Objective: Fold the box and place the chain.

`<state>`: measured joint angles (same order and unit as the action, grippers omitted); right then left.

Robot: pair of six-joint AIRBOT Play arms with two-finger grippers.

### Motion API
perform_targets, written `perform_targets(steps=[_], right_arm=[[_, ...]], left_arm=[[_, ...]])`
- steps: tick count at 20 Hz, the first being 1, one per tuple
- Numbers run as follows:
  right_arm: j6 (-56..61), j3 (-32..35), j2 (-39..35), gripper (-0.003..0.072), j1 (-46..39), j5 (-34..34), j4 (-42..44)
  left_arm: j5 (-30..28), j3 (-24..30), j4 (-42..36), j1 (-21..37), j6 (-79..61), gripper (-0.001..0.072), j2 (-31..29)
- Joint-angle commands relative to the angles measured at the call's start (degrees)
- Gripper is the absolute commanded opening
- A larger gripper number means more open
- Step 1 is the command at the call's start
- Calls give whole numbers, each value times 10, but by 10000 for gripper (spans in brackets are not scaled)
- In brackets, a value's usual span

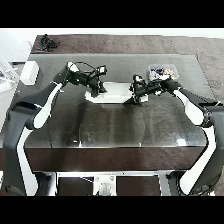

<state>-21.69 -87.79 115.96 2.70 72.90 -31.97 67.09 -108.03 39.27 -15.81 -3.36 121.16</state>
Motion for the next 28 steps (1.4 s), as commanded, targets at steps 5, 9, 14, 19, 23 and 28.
perform_targets(steps=[5, 9, 14, 19, 23, 28], right_arm=[[0, 0, 0, 581, 0, 0, 0], [0, 0, 0, 582, 0, 0, 0], [0, 0, 0, 581, 0, 0, 0], [0, 0, 0, 581, 0, 0, 0], [0, 0, 0, 581, 0, 0, 0], [0, 0, 0, 582, 0, 0, 0]], left_arm=[[-5, 0, -7, 0, 1, 20, 0], [-6, 0, -9, 0, 1, 20, 0], [-3, 0, -28, 0, -1, 424, 0], [-8, -2, -35, 0, -1, 591, -10], [13, -10, -31, 1, 3, 591, -45], [49, -23, 90, 3, 67, 589, -110]])
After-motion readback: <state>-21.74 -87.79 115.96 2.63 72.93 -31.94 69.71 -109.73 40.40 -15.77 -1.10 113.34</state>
